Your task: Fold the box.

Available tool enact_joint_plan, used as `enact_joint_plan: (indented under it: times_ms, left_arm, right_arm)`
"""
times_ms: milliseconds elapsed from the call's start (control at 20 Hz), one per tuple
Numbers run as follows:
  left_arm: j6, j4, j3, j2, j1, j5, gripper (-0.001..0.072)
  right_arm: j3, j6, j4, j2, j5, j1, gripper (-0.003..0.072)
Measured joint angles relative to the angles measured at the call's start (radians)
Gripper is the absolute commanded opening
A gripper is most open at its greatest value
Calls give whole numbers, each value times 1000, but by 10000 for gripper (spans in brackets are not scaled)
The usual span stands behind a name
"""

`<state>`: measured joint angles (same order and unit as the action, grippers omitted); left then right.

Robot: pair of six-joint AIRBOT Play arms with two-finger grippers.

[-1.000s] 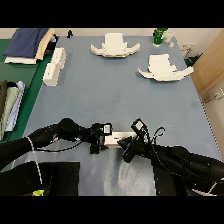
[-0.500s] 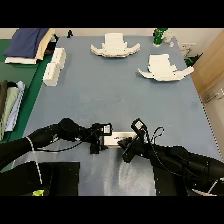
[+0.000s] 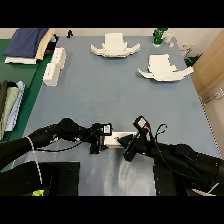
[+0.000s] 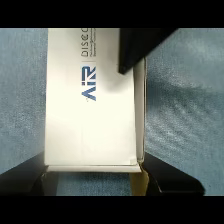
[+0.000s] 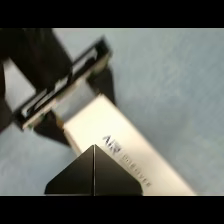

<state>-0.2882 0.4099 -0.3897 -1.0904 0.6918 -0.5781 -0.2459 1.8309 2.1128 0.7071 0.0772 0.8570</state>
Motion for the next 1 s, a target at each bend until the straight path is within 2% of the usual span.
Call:
enact_joint_plan:
  times_ms: [100,200,400,750,850,1000]
  left_arm:
    - [0,0,0,0,0,0,447]
    - [0,0,0,0,0,0,447]
    - [0,1,0,0,0,0,447]
    - [0,1,0,0,0,0,447]
    - [1,1,0,0,0,0,447]
    - [0,2,0,0,0,0,447]
  right_arm:
    - [-22,1,-28,-26,26,-42,5]
    - [-56,1,-81,-32,102,-107,5]
    - [-189,-81,-261,21,373,-277,5]
    - [-537,-374,-585,304,958,-463,22]
    - [-588,-453,-620,375,1068,-479,21]
    - [-625,-528,-633,445,1159,-491,21]
